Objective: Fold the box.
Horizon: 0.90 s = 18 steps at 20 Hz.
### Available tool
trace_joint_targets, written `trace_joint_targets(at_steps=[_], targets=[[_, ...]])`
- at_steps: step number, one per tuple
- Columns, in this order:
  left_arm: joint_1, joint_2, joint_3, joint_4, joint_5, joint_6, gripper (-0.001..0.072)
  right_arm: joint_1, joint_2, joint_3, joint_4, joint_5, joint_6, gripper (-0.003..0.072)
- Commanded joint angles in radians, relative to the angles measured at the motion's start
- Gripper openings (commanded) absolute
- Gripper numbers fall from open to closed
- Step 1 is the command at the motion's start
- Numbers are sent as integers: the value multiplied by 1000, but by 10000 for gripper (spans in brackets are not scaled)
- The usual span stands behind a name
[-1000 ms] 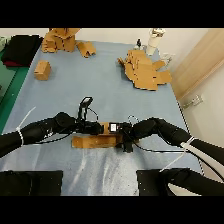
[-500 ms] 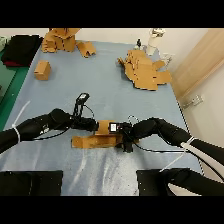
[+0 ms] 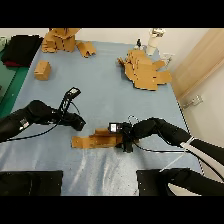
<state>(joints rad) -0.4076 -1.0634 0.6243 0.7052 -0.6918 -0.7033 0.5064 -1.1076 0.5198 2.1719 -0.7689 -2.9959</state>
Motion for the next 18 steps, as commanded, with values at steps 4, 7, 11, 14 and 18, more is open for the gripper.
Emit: trace_joint_targets(at_steps=[4,7,11,14,18], targets=[[-37,202,-88,108,-227,164,9,0,0,0,0,0,1,490],[-153,298,-134,104,-197,145,10,0,0,0,0,0,1,490],[-261,254,-133,-197,-30,-88,11,0,0,0,0,1,1,491],[-272,93,-133,-441,43,-98,11,0,0,0,0,0,1,490],[-272,-89,-122,-653,110,-11,11,0,0,0,0,1,1,490]])
